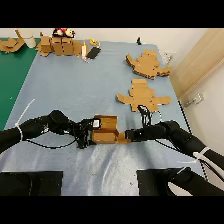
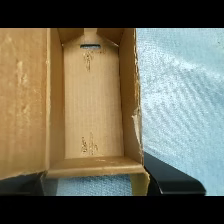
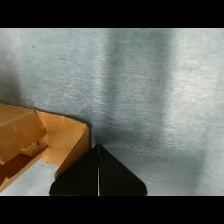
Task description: Fold the box.
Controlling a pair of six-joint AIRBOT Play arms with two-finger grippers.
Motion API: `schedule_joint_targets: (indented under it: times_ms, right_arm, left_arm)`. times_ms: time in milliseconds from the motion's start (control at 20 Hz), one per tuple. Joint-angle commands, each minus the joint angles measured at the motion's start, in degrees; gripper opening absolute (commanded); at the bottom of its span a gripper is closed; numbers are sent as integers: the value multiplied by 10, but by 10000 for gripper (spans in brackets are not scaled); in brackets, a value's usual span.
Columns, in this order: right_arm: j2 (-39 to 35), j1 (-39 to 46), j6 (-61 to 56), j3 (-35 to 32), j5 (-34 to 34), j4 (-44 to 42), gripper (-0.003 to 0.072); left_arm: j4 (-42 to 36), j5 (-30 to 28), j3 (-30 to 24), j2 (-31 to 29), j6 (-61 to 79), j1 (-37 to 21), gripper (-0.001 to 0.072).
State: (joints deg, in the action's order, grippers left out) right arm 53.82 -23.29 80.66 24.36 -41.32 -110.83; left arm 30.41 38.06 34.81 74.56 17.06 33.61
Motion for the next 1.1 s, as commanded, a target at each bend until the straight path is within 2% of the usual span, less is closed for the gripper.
schedule_joint_targets:
  times_ms: [0, 150, 400, 450, 500, 550, 700, 750, 800, 1050]
  right_arm:
    - [3, -1, 33, 0, 6, -49, 3]
    - [-10, -1, 45, 0, 5, -82, 2]
    - [-68, -1, 44, 0, -8, -88, 4]
    - [-75, -1, 45, 0, -10, -88, 74]
    - [-78, -1, 44, 0, -14, -92, 195]
    - [-78, -1, 45, 0, -19, -102, 236]
    - [-78, -7, 45, 0, -21, -126, 257]
    - [-78, -15, 45, 3, -21, -128, 368]
    - [-78, -22, 45, 6, -19, -128, 418]
    - [-77, -39, 44, 8, -2, -129, 427]
  left_arm:
    - [0, 0, 0, 0, 0, 0, 529]
    - [0, 0, 0, 0, 0, 0, 529]
    - [0, 0, 0, 0, 0, 0, 529]
    - [0, 0, 0, 0, 0, 0, 530]
    - [0, 0, 0, 0, 0, 0, 529]
    - [0, 0, 0, 0, 0, 0, 529]
    - [0, 0, 0, 0, 0, 0, 529]
    - [0, 0, 0, 0, 0, 0, 529]
    - [0, 0, 0, 0, 0, 0, 530]
    - [0, 0, 0, 0, 0, 0, 529]
